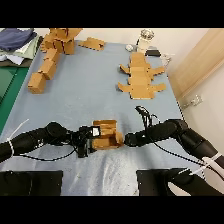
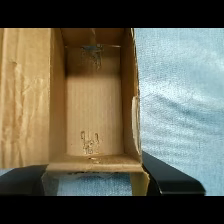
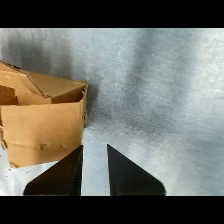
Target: Fold the box.
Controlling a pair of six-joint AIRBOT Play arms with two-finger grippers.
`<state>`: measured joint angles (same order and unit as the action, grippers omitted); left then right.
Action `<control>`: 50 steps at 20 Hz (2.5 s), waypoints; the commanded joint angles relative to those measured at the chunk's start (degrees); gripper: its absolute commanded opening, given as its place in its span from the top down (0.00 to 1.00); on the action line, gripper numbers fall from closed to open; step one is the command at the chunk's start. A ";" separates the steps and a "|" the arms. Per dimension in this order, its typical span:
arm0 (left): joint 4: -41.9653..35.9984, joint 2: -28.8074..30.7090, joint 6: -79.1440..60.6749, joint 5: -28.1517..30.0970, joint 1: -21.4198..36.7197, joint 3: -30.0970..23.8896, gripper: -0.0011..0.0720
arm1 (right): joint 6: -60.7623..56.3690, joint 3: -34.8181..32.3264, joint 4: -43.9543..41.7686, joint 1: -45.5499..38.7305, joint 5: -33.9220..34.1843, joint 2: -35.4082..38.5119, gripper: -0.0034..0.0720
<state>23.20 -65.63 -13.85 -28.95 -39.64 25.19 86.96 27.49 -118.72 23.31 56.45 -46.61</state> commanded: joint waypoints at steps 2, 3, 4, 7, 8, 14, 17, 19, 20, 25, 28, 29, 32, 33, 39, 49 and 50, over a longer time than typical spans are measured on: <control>0.00 -0.02 -0.02 0.00 -0.02 0.04 0.27 | 0.11 0.72 -3.34 0.02 0.13 0.55 0.65; 0.00 -0.02 -0.02 0.02 -0.02 0.04 0.27 | 0.13 0.83 -4.55 0.09 -0.42 0.48 0.55; 0.00 -0.02 -0.02 0.00 -0.02 0.04 0.27 | 0.11 0.90 -5.44 0.66 -1.33 0.44 0.41; 0.00 -0.02 -0.02 0.00 -0.02 0.04 0.27 | 0.07 0.90 -6.12 3.80 -5.14 -0.90 0.41; 0.00 -0.02 -0.02 0.00 -0.02 0.04 0.27 | 0.07 1.03 -6.05 4.85 -6.10 -1.88 0.41; 0.00 -0.02 -0.02 0.00 -0.02 0.04 0.27 | -7.23 8.72 0.85 9.79 -5.62 -12.96 0.42; 0.00 -0.02 -0.02 0.02 -0.02 0.04 0.27 | -20.90 14.93 15.87 14.88 0.26 -17.90 0.42; 0.00 -0.02 -0.02 0.02 -0.02 0.04 0.27 | -27.52 18.23 22.69 18.34 4.24 -20.48 0.42; 0.00 -0.02 -0.02 0.02 -0.02 0.04 0.27 | -30.25 19.87 24.72 19.93 6.32 -21.90 0.42; 0.00 -0.02 -0.02 0.00 -0.02 0.04 0.27 | -37.53 25.51 27.26 25.09 10.36 -28.17 0.42; 0.00 -0.02 -0.02 0.00 -0.02 0.04 0.27 | -39.67 27.56 27.21 26.18 10.97 -31.12 0.42; 0.00 -0.04 -0.02 0.02 -0.02 0.04 0.27 | -40.15 27.69 27.21 26.21 11.63 -31.95 0.45; 0.00 -0.02 -0.02 0.02 -0.02 0.04 0.27 | -40.65 27.67 28.33 26.23 15.19 -32.96 0.91; 0.00 -0.02 -0.02 0.02 -0.02 0.04 0.27 | -40.61 27.67 28.89 26.38 15.80 -32.94 0.95; 0.00 -0.02 -0.02 0.02 -0.02 0.04 0.27 | -40.39 27.69 28.72 26.45 16.13 -31.91 0.40; 0.00 -0.02 -0.02 0.02 -0.02 0.04 0.27 | -40.17 27.67 29.44 24.96 18.12 -17.88 0.53; 0.00 -0.02 -0.02 0.02 -0.02 0.04 0.27 | -39.19 27.67 30.67 23.80 19.47 -16.44 0.60</control>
<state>23.20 -65.63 -13.89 -28.93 -39.64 25.19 46.61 55.13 -89.60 48.62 73.84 -67.20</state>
